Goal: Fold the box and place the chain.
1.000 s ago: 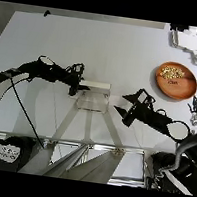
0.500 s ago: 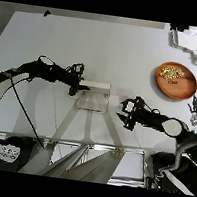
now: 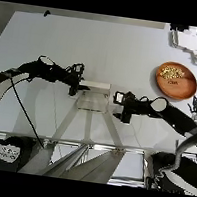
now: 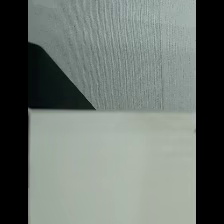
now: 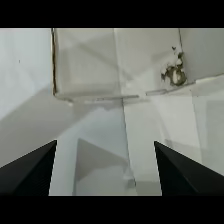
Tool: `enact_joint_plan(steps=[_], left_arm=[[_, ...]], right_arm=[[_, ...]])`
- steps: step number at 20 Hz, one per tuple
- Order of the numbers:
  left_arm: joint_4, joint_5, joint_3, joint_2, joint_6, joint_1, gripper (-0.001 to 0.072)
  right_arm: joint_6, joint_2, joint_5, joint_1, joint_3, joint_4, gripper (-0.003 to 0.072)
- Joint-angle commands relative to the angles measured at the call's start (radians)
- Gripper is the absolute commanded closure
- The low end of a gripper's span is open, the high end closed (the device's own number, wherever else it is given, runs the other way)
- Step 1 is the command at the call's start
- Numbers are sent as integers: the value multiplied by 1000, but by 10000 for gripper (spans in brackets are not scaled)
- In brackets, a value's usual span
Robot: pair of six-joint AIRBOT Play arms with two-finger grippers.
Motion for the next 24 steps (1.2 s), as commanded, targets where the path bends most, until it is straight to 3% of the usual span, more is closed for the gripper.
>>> enact_joint_plan(steps=[1, 14, 21, 24], left_arm=[[0, 0, 0, -1, 0, 0, 703], [0, 0, 0, -1, 0, 0, 703], [0, 0, 0, -1, 0, 0, 703], [0, 0, 0, -1, 0, 0, 703]], right_arm=[[-26, -61, -80, 42, 9, 150, -34], [-14, -80, -196, 68, 10, 255, -34], [-136, -140, -31, -21, 76, 255, -32], [-157, -172, -70, -21, 117, 206, -24]])
